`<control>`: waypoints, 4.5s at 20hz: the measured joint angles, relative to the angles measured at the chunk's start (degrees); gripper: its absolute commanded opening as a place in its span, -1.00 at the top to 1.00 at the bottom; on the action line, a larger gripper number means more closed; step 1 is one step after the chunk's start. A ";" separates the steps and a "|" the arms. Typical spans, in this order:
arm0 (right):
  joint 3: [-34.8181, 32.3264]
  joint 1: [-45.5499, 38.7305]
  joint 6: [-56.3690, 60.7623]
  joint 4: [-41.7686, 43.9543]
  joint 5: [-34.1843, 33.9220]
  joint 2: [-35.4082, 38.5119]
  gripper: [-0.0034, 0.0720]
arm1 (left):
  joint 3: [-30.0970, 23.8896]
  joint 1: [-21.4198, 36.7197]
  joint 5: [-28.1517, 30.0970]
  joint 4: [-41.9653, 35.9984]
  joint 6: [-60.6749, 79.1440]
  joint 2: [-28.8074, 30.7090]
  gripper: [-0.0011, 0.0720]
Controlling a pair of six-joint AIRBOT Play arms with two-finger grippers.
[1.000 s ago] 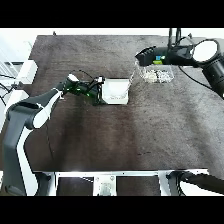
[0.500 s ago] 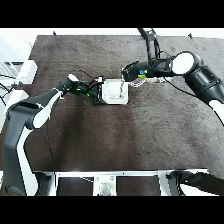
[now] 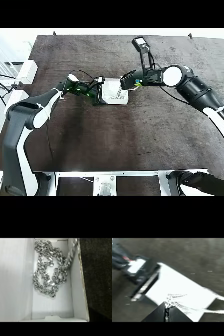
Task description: Fold the box and place the chain.
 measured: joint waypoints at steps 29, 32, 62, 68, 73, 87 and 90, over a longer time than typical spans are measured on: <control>-4.85 5.46 11.67 -6.97 -16.65 -9.66 0.53 | 0.00 0.00 0.00 0.00 -0.02 0.00 0.00; -4.87 5.44 11.67 -6.12 -17.53 -13.35 -0.39 | 0.00 0.00 0.02 0.00 -0.02 0.00 0.00; 10.40 -19.63 6.80 10.03 -18.14 -34.69 0.45 | 0.00 0.00 0.00 0.00 -0.02 0.02 0.00; 10.86 -18.82 6.60 10.27 -20.63 -35.19 0.88 | 0.00 0.00 0.00 0.00 -0.02 0.00 0.00; 10.93 -18.21 4.90 9.62 -16.98 -29.81 0.88 | 0.00 0.00 0.00 0.00 -0.02 0.00 0.00; 10.86 -10.99 0.63 1.38 -2.29 -4.42 0.88 | 0.00 0.00 -0.02 -0.02 -0.02 0.02 0.00; 10.64 -7.69 0.59 0.76 -0.72 -1.81 0.88 | 0.00 0.00 -0.02 -0.02 0.00 0.00 0.00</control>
